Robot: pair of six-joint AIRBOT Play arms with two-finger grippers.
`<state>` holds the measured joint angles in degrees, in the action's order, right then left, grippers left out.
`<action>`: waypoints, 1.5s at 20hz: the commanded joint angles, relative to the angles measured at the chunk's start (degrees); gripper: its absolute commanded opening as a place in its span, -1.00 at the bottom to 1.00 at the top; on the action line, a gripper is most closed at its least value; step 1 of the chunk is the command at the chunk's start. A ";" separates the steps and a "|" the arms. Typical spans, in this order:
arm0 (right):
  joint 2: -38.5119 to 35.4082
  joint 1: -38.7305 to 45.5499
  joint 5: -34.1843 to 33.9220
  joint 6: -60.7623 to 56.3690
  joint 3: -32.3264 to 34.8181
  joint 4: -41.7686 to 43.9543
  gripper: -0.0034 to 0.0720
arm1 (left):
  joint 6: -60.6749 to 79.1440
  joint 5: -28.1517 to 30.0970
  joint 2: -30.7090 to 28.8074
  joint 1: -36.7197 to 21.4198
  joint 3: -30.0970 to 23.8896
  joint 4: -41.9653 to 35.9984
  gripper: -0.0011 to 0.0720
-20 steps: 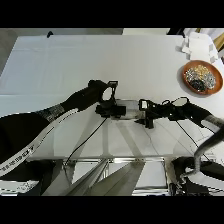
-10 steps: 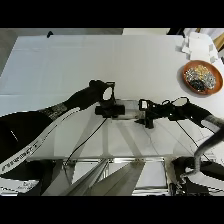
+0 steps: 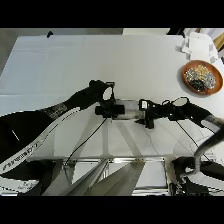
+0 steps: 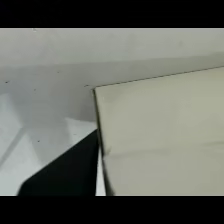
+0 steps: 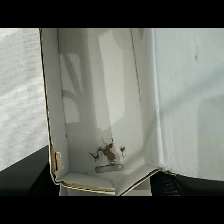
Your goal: Fold the box and place the chain.
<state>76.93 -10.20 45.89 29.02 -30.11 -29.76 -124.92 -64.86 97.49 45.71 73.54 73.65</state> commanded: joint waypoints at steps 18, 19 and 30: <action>0.00 -0.04 -0.02 -0.02 0.00 0.04 0.13 | 0.20 -2.80 0.31 -1.42 3.04 -0.76 0.10; 0.00 -0.04 -0.02 -0.02 0.00 0.04 0.13 | 0.20 -3.78 0.81 -1.49 4.28 -0.50 0.09; 0.00 -0.04 -0.02 -0.02 0.00 0.04 0.13 | -1.38 -5.27 3.52 0.31 5.38 1.20 -0.97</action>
<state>76.93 -10.17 45.95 28.99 -30.11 -29.76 -125.78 -70.52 100.55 45.63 78.81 74.83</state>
